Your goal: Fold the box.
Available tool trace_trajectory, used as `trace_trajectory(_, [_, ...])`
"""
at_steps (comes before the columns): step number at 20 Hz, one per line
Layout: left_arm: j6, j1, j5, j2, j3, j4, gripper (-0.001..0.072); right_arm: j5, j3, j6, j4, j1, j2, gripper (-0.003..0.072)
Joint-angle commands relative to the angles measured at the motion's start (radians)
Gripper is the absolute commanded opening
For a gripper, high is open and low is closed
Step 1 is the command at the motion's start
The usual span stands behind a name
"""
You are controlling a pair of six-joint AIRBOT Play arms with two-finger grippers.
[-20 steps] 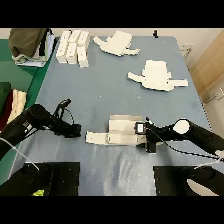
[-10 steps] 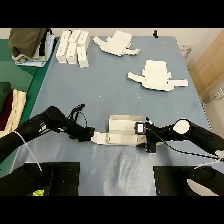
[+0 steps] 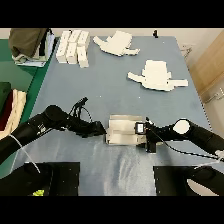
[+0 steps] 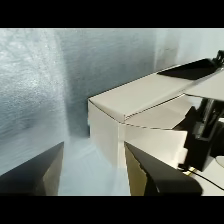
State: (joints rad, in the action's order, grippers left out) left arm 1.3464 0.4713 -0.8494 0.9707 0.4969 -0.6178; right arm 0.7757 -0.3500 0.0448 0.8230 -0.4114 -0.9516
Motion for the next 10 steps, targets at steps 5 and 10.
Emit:
trace_trajectory(5, [0.015,0.099,0.105,0.021,0.003,0.089,0.0569,0.0,0.0,0.0,0.0,0.0,-0.001,0.0509])
trace_trajectory(10, [0.015,0.161,0.178,0.037,0.003,0.107,0.0569,0.0,0.0,0.0,0.0,0.0,-0.001,0.051])
